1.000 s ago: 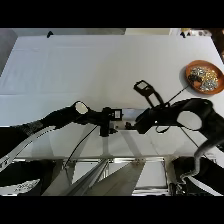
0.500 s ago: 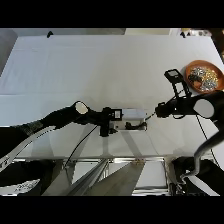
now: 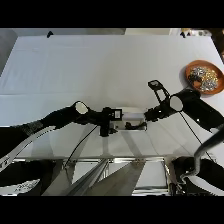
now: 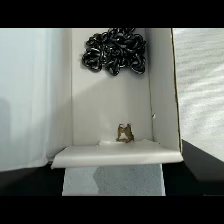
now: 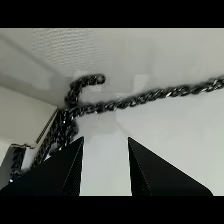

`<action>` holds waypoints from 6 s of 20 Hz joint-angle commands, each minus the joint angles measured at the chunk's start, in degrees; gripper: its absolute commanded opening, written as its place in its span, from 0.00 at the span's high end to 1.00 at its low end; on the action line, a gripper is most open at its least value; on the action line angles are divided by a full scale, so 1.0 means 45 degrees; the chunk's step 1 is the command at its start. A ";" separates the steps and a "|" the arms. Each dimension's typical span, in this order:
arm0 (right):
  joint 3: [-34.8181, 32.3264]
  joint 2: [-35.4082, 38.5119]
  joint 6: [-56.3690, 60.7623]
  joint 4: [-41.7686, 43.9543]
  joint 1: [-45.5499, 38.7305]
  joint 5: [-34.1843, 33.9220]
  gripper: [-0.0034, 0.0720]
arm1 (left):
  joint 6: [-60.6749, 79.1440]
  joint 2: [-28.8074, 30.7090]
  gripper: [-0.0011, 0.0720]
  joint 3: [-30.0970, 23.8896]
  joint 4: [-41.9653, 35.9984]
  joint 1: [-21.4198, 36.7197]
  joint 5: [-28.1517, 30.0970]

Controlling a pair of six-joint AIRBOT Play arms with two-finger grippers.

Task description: Fold the box and place the chain.

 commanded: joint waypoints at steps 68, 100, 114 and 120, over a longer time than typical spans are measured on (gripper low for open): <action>-0.1248 0.5741 0.0194 0.0189 -0.0233 0.1753 0.93 | 0.0005 -0.0005 0.92 -0.0005 0.0000 -0.0010 0.0000; 0.0578 0.2827 0.0811 0.2132 0.3920 -0.1564 0.79 | 0.0005 -0.0005 0.92 -0.0005 0.0000 -0.0010 0.0005; 0.2618 0.2958 0.0767 -0.2040 -0.2006 0.1797 0.53 | 0.0005 -0.0005 0.92 -0.0005 0.0000 -0.0010 0.0000; 0.2511 -0.0452 0.0767 -0.2278 -0.2812 0.0743 0.27 | 0.0005 -0.0005 0.92 -0.0005 0.0000 -0.0010 0.0005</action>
